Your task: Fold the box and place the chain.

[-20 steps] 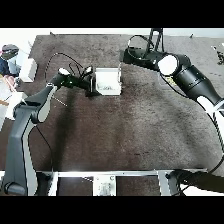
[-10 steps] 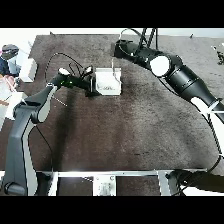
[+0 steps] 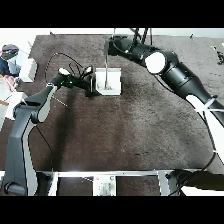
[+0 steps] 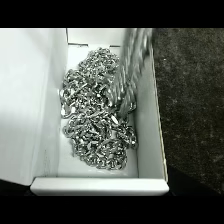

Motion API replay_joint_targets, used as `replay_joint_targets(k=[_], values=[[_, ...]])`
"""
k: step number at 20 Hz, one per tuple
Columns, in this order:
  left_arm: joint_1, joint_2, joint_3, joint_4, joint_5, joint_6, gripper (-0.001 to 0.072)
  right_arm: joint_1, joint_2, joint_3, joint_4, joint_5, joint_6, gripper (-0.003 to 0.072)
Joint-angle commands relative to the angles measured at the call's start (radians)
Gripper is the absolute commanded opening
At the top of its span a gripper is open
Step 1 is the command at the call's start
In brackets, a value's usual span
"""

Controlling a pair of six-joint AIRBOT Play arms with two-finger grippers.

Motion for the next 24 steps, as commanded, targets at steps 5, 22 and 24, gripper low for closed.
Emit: replay_joint_targets(k=[5, 22, 24], values=[[0.001, -0.001, 0.0, 0.0, 0.0, 0.002, 0.0481, -0.037, -0.169, 0.003, -0.075, 0.195, -0.007, 0.04], [0.001, -0.001, 0.0, 0.0, 0.0, 0.002, 0.0481, -0.458, -0.517, 0.39, 0.79, 0.681, -1.146, 0.009], [0.001, -0.001, 0.0, 0.0, 0.0, 0.002, 0.0481, -0.46, -0.57, 0.415, 0.811, 0.716, -1.196, 0.009]])
